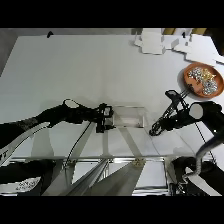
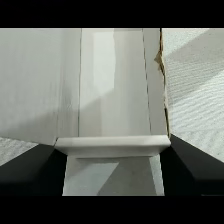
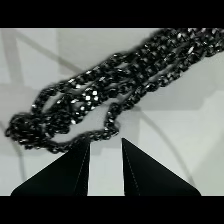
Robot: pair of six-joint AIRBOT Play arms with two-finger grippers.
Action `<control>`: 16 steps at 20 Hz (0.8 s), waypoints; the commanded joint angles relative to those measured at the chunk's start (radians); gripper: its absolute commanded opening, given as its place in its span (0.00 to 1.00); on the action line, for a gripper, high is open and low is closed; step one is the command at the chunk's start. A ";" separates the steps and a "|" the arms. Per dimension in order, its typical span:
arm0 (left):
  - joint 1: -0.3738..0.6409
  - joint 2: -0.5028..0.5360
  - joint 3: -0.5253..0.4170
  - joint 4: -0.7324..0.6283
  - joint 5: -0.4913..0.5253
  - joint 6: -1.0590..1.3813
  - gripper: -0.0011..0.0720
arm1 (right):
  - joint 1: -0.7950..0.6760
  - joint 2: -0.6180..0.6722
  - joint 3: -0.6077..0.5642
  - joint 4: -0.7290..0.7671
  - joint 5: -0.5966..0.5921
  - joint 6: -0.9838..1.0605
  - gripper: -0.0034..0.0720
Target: Fold the box and place the chain.
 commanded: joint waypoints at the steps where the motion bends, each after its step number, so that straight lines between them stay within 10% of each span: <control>1: 0.000 0.000 0.000 0.000 0.000 0.000 0.20 | 0.001 -0.046 -0.001 -0.040 0.007 0.026 0.30; 16: 0.000 0.000 0.000 0.000 0.000 0.000 0.20 | 0.001 -0.047 -0.032 -0.004 -0.069 0.025 0.18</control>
